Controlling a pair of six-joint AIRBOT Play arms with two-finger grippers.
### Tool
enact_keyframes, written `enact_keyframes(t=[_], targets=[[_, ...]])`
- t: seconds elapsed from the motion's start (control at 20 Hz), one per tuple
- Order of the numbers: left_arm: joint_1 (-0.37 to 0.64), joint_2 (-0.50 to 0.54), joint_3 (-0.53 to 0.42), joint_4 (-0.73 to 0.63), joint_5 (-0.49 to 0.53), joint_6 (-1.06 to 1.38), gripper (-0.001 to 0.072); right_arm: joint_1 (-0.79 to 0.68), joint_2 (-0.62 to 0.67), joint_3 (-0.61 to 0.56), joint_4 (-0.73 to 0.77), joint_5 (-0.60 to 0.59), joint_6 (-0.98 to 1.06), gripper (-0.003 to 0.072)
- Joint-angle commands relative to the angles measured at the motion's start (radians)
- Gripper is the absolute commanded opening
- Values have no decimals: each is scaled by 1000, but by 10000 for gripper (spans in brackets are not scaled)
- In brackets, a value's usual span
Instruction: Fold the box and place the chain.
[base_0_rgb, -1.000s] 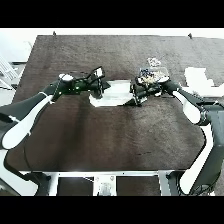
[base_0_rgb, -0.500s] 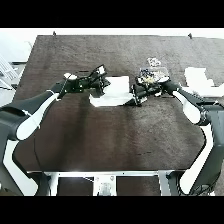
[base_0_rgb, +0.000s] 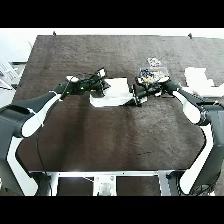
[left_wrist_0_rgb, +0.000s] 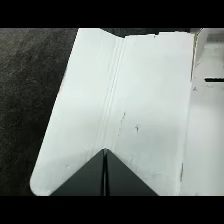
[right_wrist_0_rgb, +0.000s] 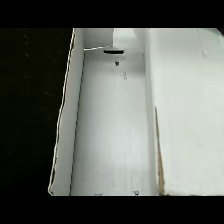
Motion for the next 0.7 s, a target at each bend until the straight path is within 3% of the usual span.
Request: enact_keyframes(t=[0.0,0.1,0.45,0.65], targets=[[0,-3,19,0,-18,5,16,1,0,0,0,0,-1,568],[9,-2,43,1,-60,24,17,1,0,0,0,0,-1,569],[163,58,112,24,-483,-78,18,1,0,0,0,0,-1,568],[195,145,116,176,-549,-165,21,1,0,0,0,0,-1,568]])
